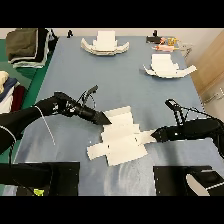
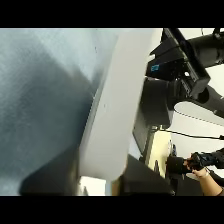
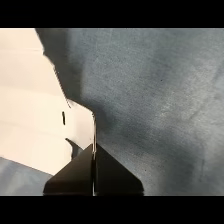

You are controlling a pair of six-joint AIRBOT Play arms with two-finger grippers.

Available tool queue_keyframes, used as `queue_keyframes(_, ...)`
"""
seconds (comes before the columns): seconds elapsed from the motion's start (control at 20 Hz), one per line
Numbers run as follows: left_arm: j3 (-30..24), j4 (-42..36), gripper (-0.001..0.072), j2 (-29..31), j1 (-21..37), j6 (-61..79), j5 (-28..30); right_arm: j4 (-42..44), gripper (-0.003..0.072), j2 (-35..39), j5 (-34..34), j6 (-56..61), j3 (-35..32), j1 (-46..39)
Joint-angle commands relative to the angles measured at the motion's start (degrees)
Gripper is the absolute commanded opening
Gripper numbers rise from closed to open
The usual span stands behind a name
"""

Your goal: Fold the box.

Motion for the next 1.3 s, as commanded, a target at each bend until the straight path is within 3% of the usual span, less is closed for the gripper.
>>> queue_keyframes(0.0,0.07,-0.35,0.0143,-0.26,-0.02,1.7,-0.48,0.02,0.0001,-0.04,0.02,0.02,-0.02,0.0)
queue_keyframes(0.05,0.07,-0.37,0.0047,-0.26,-0.04,2.4,-0.2,0.02,0.0001,-0.04,0.02,0.02,-0.02,0.0)
queue_keyframes(0.1,0.07,-0.37,0.0015,-0.26,-0.04,3.37,-0.24,0.02,0.0001,-0.04,0.02,0.04,-0.02,0.0)
queue_keyframes(0.25,0.07,-0.7,0.0014,-0.24,-0.02,4.63,-0.17,0.02,0.0002,-0.04,0.07,0.02,-0.02,0.0)
queue_keyframes(0.3,0.07,-1.22,0.0015,-0.24,0.0,4.35,-0.15,-0.07,0.0063,-0.04,0.28,-0.02,0.0,0.0)
queue_keyframes(0.4,0.07,-3.58,0.0015,-0.24,-0.04,4.37,-0.31,-1.68,0.0252,-0.04,2.25,-0.61,0.26,-0.02)
queue_keyframes(0.5,0.57,-8.0,0.0014,-0.2,-0.02,6.75,-0.26,-6.34,0.0252,-0.04,4.39,-0.31,1.81,-0.02)
queue_keyframes(0.6,3.15,-7.34,0.0013,-0.2,-0.04,13.9,-2.25,-12.98,0.0253,-0.04,6.27,2.43,4.48,-0.02)
queue_keyframes(0.75,7.3,-6.88,0.0013,-0.07,-2.32,20.28,-1.33,-26.45,0.0255,-0.04,8.55,13.92,9.79,-0.02)
queue_keyframes(0.8,8.44,-6.36,0.0012,-0.04,-3.91,22.01,0.37,-29.7,0.03,-0.04,8.72,16.92,11.45,-0.02)
queue_keyframes(1.05,9.33,6.91,0.0011,5.01,-14.4,24.28,17.92,-33.51,0.0306,-0.04,8.83,26.56,18.32,-0.02)
queue_keyframes(1.25,8.7,9.42,0.001,10.38,-18.86,26.84,20.15,-33.35,0.0305,-0.28,9.18,28.04,18.8,-0.02)
